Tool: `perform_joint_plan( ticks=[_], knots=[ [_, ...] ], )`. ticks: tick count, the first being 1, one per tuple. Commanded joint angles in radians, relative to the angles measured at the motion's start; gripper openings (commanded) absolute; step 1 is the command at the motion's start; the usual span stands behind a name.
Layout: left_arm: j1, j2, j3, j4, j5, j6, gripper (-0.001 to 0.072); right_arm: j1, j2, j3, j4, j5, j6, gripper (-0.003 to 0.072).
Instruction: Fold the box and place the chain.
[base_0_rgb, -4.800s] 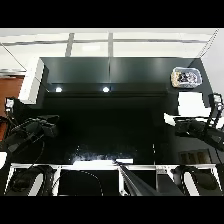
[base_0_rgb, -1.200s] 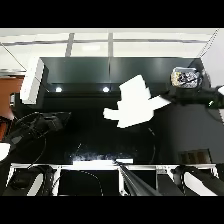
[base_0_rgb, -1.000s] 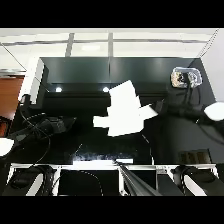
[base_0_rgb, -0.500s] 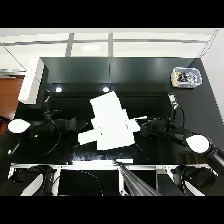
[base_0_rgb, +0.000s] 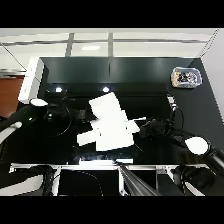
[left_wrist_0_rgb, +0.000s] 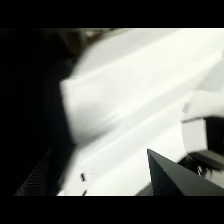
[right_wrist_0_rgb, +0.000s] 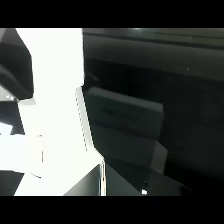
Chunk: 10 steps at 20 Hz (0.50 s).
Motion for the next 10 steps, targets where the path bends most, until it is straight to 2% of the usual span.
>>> perform_joint_plan(
  ticks=[1, 6, 8, 9, 10],
  knots=[
    [-0.018, -0.159, 0.126, -0.002, -0.214, 0.157, 0.0702, 0.001, 0.000, 0.000, 0.000, 0.003, 0.006, 0.0009],
    [-0.018, -0.314, 0.256, 0.074, -0.394, 0.217, 0.0664, 0.001, 0.000, 0.000, 0.000, 0.003, 0.016, 0.0008],
    [-0.018, -0.348, 0.266, 0.073, -0.407, 0.250, 0.0534, 0.001, 0.000, 0.000, 0.000, 0.003, 0.023, 0.0008],
    [-0.018, -0.358, 0.266, 0.073, -0.407, 0.267, 0.0489, 0.001, 0.000, 0.000, 0.000, 0.003, 0.026, 0.0008],
    [-0.018, -0.364, 0.267, 0.071, -0.405, 0.282, 0.0474, 0.001, 0.000, 0.000, 0.000, 0.003, 0.026, 0.0009]
  ],
)
